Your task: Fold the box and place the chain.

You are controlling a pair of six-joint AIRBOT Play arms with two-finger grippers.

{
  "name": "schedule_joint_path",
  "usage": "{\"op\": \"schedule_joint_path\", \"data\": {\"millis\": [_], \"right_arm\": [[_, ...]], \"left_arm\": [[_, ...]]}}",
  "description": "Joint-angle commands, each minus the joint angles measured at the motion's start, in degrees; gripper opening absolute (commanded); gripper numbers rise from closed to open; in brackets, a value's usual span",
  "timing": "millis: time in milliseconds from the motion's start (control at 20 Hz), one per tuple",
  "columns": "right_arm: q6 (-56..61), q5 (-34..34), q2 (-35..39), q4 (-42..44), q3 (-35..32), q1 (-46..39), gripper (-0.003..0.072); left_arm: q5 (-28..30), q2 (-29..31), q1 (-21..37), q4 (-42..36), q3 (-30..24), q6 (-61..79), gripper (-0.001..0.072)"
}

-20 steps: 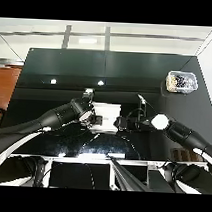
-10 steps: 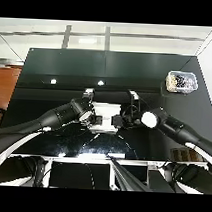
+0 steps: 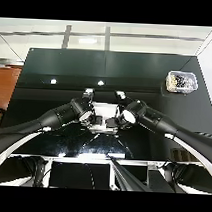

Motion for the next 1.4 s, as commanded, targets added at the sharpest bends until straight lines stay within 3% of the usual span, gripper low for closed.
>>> {"op": "schedule_joint_path", "data": {"millis": [0, 200, 1350], "right_arm": [[2.43, 3.26, -2.47, -1.77, 2.67, 0.81, 0.0264], [3.45, 4.26, -3.96, -2.47, 5.07, 0.79, 0.0263], [9.07, 3.78, -6.73, -3.69, 5.11, 0.48, 0.0262]], "left_arm": [[-0.2, -0.02, 0.02, 0.0, 0.04, 0.63, 0.0031], [-0.2, -0.02, 0.02, 0.0, 0.04, 0.66, 0.0031], [-0.02, -0.02, 0.02, 0.02, 0.04, 0.79, 0.0031]]}}
